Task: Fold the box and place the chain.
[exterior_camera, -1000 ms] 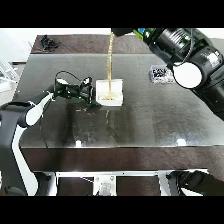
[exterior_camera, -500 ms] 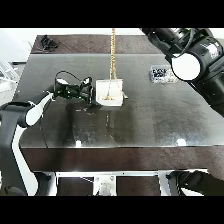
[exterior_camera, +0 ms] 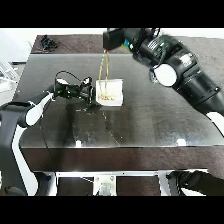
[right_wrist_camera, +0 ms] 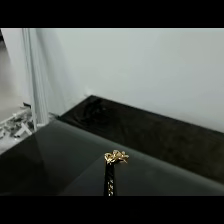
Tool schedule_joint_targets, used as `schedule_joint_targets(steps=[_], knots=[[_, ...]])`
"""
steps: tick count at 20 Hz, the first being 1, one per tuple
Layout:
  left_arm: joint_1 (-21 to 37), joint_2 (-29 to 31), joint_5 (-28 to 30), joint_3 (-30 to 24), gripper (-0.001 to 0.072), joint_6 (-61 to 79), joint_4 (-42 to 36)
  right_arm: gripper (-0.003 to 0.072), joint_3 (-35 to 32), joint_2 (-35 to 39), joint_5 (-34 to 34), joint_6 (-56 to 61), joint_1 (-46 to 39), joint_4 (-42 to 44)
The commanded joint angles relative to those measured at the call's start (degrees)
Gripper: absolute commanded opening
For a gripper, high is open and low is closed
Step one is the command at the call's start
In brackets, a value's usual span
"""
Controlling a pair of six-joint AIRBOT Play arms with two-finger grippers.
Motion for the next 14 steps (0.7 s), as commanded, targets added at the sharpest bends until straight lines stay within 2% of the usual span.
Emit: schedule_joint_targets(steps=[1, 6, 9, 11, 12, 13, 14], knots=[[0.0, 0.0, 0.0, 0.0, 0.0039, 0.0, 0.0, 0.0005, -6.9, -0.9, 1.0, 0.3, 0.0, 0.0], [0.0, 0.0, 0.0, 0.0, 0.0038, 0.0, 0.0, 0.0005, -14.6, -7.8, 1.1, 0.4, 0.0, 4.2], [0.0, 0.0, 0.0, 0.0, 0.0038, 0.0, 0.0, 0.0004, -16.0, -14.1, 1.6, 0.4, -0.3, 4.6], [0.0, 0.0, 0.0, 0.0, 0.0039, 0.0, 0.0, 0.0006, -16.0, -17.0, 4.5, 0.4, -0.7, 4.6], [0.0, 0.0, 0.0, 0.0, 0.0039, 0.0, 0.0, 0.0032, -16.0, -17.2, 6.8, 0.3, -0.7, 4.6], [0.0, 0.0, 0.0, 0.0, 0.0039, 0.0, 0.0, 0.0133, -16.0, -17.1, 8.5, 0.3, -0.7, 4.6], [0.0, 0.0, 0.0, 0.0, 0.0039, 0.0, 0.0, 0.0195, -16.0, -16.9, 10.4, -0.2, -0.7, 4.5]])
